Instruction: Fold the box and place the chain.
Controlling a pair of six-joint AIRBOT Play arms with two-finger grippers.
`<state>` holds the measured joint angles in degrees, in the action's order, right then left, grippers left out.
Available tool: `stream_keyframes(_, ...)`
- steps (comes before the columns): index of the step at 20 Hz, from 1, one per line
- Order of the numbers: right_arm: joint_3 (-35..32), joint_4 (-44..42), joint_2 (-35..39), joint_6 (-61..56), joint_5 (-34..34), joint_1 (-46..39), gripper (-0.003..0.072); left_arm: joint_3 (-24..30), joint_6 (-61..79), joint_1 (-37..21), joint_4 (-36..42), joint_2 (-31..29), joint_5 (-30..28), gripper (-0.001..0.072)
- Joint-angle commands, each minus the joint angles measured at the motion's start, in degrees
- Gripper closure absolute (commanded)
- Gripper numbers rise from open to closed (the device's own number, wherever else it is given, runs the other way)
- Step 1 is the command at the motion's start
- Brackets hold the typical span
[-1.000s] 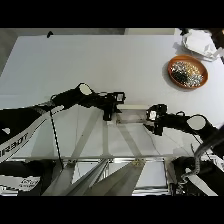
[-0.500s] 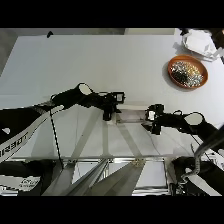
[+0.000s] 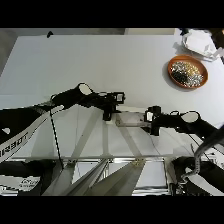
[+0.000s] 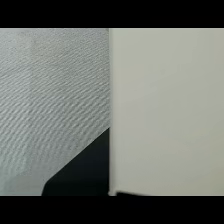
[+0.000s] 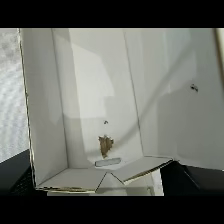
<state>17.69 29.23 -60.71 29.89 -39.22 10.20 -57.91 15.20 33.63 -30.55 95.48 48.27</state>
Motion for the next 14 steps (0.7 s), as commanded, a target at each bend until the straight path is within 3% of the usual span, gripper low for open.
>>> stream_keyframes(1,1.9,-0.2,-2.8,0.6,-4.0,-1.5,0.0029,0.0,-0.2,0.0,0.1,0.0,0.0,0.0698)
stream_keyframes(8,5.2,-0.2,-8.2,3.8,-8.1,-2.5,0.0029,0.0,-0.2,0.0,0.1,0.0,0.0,0.0698)
stream_keyframes(14,5.6,-1.0,-8.6,3.8,-9.3,-6.0,0.0049,0.0,-0.2,0.0,0.1,0.0,0.0,0.0698)
